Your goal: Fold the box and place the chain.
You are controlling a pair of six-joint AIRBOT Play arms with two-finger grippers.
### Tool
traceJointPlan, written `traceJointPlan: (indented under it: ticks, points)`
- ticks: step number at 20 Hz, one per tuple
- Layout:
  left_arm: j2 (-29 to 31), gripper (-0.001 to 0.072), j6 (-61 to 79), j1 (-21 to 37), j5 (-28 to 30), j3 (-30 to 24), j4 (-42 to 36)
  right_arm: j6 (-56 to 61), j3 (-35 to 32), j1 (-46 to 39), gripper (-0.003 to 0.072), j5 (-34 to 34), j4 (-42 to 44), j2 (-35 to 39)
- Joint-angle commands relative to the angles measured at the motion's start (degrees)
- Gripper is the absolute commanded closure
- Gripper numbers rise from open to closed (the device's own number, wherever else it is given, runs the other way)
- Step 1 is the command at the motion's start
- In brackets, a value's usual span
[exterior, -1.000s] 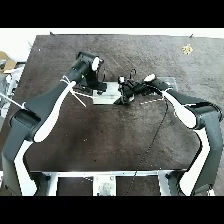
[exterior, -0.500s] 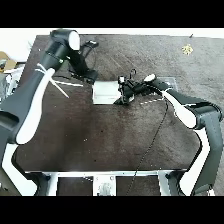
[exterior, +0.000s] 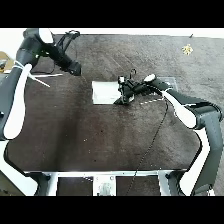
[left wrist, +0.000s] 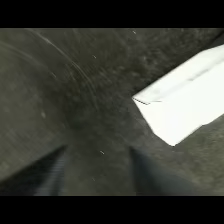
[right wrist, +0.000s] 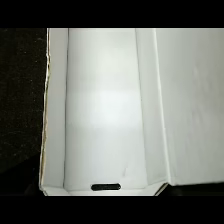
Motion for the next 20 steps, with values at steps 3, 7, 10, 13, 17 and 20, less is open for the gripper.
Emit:
traceJointPlan:
  ticks: [3,7,10,13,17,20]
  points:
    - [0.1,0.0149,34.3,9.1,4.7,-10.4,-27.0,0.0,0.0,0.0,0.0219,0.0,0.0,0.0]
    - [0.0,0.0149,57.9,14.2,8.6,-21.2,-42.2,0.0,0.0,0.0,0.0219,0.0,0.0,0.0]
    - [-0.3,0.0149,69.9,14.5,7.3,-27.9,-45.8,0.0,0.0,0.0,0.0219,0.0,0.0,0.0]
    - [-4.5,0.0150,69.6,14.5,3.0,-28.2,-45.7,0.0,0.0,0.0,0.0219,0.0,0.0,0.0]
    - [-8.0,0.0150,76.4,13.7,3.7,-28.0,-46.7,0.0,0.0,0.0,0.0219,0.0,0.0,0.0]
    - [-8.2,0.0149,81.9,11.7,6.2,-28.0,-46.4,0.0,0.0,0.0,0.0219,0.0,0.0,0.0]
